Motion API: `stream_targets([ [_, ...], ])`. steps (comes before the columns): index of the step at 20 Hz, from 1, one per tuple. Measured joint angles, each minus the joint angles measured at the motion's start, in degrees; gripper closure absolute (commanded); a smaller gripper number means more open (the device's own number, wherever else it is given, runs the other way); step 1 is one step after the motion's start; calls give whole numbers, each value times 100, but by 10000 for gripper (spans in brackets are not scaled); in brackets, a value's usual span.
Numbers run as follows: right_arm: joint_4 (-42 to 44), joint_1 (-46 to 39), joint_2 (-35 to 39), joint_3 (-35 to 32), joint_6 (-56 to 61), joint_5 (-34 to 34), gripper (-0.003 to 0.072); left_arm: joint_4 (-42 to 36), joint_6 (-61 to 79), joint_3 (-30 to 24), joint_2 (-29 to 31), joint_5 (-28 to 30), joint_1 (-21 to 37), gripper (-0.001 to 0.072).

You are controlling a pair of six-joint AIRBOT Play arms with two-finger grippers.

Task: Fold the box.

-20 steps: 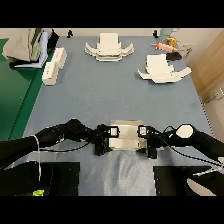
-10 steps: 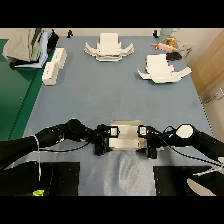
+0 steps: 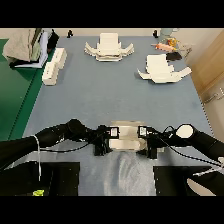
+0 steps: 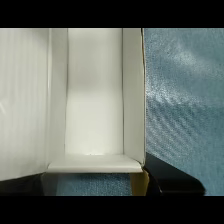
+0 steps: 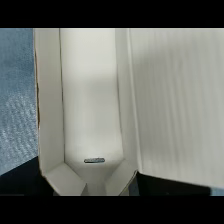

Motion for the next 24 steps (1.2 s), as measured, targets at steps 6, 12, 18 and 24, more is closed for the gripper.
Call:
stream_targets([
  [6,-212,0,39,70,214,98,-34,-2,-2,0,0,17,0,192],
  [12,-1145,0,619,160,1250,334,-34,-2,-4,0,0,26,0,193],
  [18,-1843,0,1722,173,2352,691,-34,-2,-4,0,0,28,0,192],
  [24,-1220,0,2876,175,4116,809,-34,-4,-4,0,0,28,0,193],
])
